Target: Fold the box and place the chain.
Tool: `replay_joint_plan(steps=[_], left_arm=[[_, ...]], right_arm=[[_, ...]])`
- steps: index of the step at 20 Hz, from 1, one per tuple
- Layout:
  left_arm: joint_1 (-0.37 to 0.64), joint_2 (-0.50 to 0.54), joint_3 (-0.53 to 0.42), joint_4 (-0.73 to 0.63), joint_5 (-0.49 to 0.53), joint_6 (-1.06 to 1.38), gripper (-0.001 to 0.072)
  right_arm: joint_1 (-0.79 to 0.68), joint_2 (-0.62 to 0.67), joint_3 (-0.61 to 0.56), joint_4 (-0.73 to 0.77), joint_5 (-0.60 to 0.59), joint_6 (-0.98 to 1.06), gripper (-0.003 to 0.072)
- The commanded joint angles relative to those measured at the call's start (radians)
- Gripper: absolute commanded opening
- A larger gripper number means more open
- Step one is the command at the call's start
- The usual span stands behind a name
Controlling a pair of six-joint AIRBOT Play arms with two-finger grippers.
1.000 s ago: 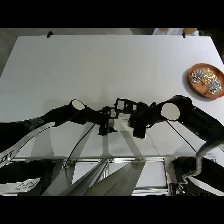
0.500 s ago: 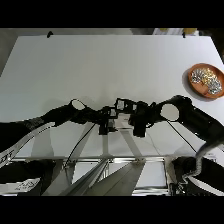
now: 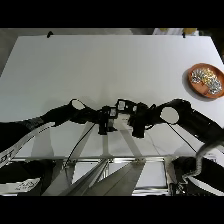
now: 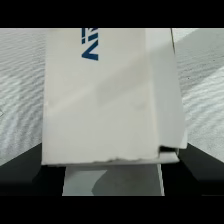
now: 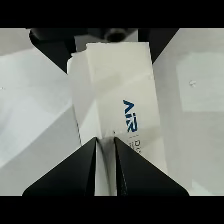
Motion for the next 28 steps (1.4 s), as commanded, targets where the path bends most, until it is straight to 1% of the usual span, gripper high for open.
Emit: replay_joint_plan(steps=[1, 11, 14, 19, 22, 24, 25, 26, 28], left_arm=[[-0.001, 0.000, 0.000, 0.000, -0.003, 0.000, 0.0210], [-0.001, 0.000, 0.000, 0.000, -0.003, 0.000, 0.0210], [-0.001, 0.000, 0.000, 0.000, -0.003, 0.000, 0.0210], [-0.001, 0.000, 0.000, 0.000, -0.003, 0.000, 0.0210], [-0.001, 0.000, 0.000, 0.000, -0.003, 0.000, 0.0210], [-0.001, 0.000, 0.000, 0.000, -0.003, 0.000, 0.0210], [-0.001, 0.000, 0.000, 0.000, -0.003, 0.000, 0.0210], [-0.001, 0.000, 0.000, 0.000, -0.003, 0.000, 0.0210], [-0.001, 0.000, 0.000, 0.000, -0.003, 0.000, 0.0210]], right_arm=[[0.000, 0.010, -0.003, -0.004, -0.023, 0.008, 0.0108], [0.000, 0.023, -0.003, -0.011, -0.053, 0.012, 0.0100], [0.000, 0.021, -0.005, -0.010, -0.050, 0.023, 0.0101], [0.000, 0.018, -0.006, 0.002, -0.010, 0.023, 0.0113], [0.000, 0.018, -0.033, 0.002, -0.010, 0.023, 0.0113], [0.000, 0.018, -0.049, 0.009, -0.001, 0.023, 0.0125], [0.000, 0.018, -0.049, 0.018, 0.005, 0.022, 0.0144], [0.000, 0.018, -0.049, 0.027, 0.005, 0.022, 0.0209], [0.000, 0.019, -0.048, 0.032, 0.005, 0.022, 0.0225]])
